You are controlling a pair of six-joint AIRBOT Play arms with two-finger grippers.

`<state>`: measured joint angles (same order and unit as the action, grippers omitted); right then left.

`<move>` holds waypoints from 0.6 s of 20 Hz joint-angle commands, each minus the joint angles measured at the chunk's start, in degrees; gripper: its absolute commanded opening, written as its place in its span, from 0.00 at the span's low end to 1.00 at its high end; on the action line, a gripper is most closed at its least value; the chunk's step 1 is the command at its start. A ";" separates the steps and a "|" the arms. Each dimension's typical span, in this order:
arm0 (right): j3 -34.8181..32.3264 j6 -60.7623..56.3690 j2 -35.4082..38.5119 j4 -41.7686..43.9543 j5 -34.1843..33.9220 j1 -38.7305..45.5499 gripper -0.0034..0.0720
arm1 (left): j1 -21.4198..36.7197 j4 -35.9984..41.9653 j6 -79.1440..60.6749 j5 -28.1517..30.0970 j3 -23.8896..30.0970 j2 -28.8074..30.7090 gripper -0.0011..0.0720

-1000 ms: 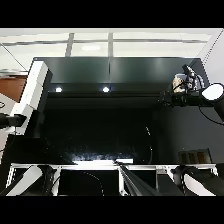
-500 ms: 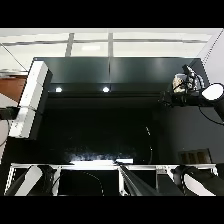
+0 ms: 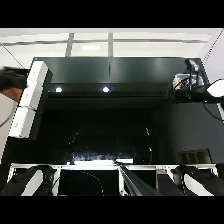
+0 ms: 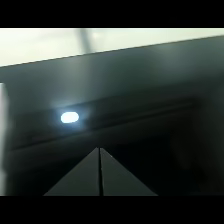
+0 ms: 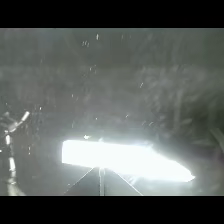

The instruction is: Fold the box and place the chain.

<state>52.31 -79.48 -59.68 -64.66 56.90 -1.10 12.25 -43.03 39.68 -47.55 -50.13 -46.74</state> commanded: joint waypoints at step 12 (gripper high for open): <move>-8.52 -8.66 9.40 -22.80 -8.37 0.02 0.09 | -27.87 -26.05 40.15 10.32 9.27 -7.93 0.06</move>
<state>46.19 -86.85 -50.65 -85.34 50.83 -1.10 -17.34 -67.68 77.19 -37.67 -42.76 -54.43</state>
